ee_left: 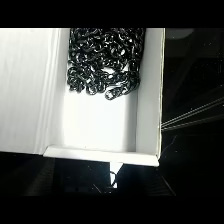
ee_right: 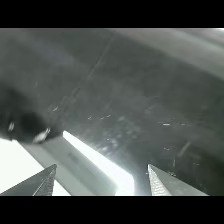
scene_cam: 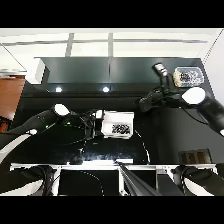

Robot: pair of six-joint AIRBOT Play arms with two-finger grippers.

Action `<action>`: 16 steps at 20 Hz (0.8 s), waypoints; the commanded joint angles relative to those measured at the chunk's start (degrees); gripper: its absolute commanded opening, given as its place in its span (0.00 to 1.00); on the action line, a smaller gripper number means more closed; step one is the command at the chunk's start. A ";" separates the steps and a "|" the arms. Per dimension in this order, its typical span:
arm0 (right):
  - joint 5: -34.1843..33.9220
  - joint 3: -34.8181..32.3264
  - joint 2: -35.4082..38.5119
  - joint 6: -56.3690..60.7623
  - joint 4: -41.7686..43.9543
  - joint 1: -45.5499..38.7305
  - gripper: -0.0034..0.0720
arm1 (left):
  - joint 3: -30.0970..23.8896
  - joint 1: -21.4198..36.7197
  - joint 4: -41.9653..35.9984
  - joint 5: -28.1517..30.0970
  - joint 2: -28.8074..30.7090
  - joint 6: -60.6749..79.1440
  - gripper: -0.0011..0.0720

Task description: Fold the box and place the chain.

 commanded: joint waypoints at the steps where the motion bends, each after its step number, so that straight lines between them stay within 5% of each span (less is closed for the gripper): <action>1: 10.97 1.73 -4.52 -12.02 0.26 2.64 0.97 | 0.04 -0.02 0.04 0.04 -0.02 -0.04 0.67; 3: 19.87 3.15 -3.78 -16.28 -2.05 2.62 0.97 | 0.04 -0.02 0.04 0.02 -0.02 -0.04 0.67; 5: 21.68 3.50 -3.28 -16.28 -1.81 2.82 0.97 | 0.04 -0.02 0.04 0.04 -0.02 -0.04 0.67; 16: 16.26 3.21 -3.41 -25.70 -4.24 10.27 0.97 | 0.04 -0.11 0.09 0.04 -0.02 -0.04 0.67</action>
